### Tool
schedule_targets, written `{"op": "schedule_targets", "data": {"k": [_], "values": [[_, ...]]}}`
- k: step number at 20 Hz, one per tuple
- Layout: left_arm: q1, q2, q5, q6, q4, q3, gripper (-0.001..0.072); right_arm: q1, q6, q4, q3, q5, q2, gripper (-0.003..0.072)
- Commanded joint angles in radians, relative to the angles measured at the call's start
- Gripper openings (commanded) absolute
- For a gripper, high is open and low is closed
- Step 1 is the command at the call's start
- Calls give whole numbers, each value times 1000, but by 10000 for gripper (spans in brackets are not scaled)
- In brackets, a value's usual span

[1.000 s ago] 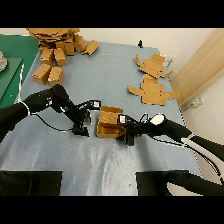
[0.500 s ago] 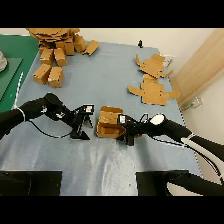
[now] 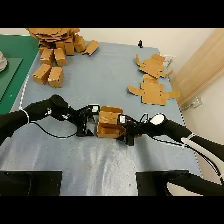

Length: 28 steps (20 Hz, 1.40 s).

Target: Fold the box.

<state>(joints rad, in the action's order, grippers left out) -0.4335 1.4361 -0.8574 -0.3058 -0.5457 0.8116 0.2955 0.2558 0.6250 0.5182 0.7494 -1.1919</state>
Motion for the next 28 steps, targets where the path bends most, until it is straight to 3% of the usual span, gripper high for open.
{"op": "schedule_targets", "data": {"k": [1,23,28], "values": [[-14,0,11,11,-8,2,688,0,0,-1,1,2,0,470],[-24,-2,-41,18,34,12,698,0,0,0,1,2,1,470],[-95,-2,37,19,35,12,699,0,0,0,1,2,1,470]]}}
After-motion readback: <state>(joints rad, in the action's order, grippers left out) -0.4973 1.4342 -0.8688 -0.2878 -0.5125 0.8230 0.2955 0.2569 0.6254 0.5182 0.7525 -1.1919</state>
